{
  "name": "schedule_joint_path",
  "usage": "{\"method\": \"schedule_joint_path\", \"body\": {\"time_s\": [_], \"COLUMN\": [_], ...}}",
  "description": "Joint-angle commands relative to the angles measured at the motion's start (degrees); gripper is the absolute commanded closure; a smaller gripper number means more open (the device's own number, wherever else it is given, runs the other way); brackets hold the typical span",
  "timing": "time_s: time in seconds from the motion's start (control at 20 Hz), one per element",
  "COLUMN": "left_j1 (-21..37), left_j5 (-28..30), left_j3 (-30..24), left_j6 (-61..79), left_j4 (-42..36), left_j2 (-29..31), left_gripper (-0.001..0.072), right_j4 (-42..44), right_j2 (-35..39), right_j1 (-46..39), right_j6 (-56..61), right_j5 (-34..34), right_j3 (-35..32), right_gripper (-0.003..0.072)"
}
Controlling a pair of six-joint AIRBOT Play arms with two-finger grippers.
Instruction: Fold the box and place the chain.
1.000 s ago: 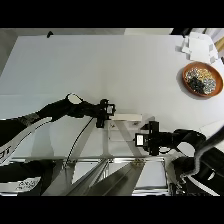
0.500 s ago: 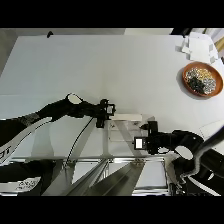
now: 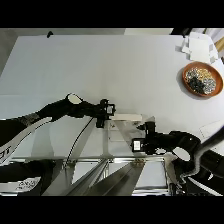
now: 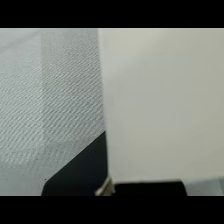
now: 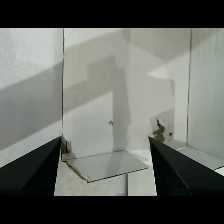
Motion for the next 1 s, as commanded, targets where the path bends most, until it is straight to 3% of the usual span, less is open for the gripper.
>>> {"method": "schedule_joint_path", "body": {"time_s": [0.0,0.35,0.75,0.95], "left_j1": [-0.02,-0.02,-0.02,-0.02], "left_j5": [-0.13,-0.11,-0.11,-0.11], "left_j3": [0.04,0.04,0.02,0.02], "left_j6": [0.00,0.00,0.00,0.00], "left_j4": [0.00,0.00,0.00,0.00], "left_j2": [-0.02,-0.02,-0.02,-0.02], "left_gripper": [0.0699,0.0699,0.0699,0.0699], "right_j4": [-0.09,-0.92,1.25,3.74], "right_j2": [-0.24,-0.24,-0.24,-0.24], "right_j1": [0.31,0.31,-9.07,-9.81], "right_j6": [0.20,0.17,0.13,-0.35], "right_j5": [-1.73,-4.81,-0.09,-0.09], "right_j3": [-0.11,-1.38,2.69,2.93], "right_gripper": [0.0091,0.0091,0.0091,0.0091]}}
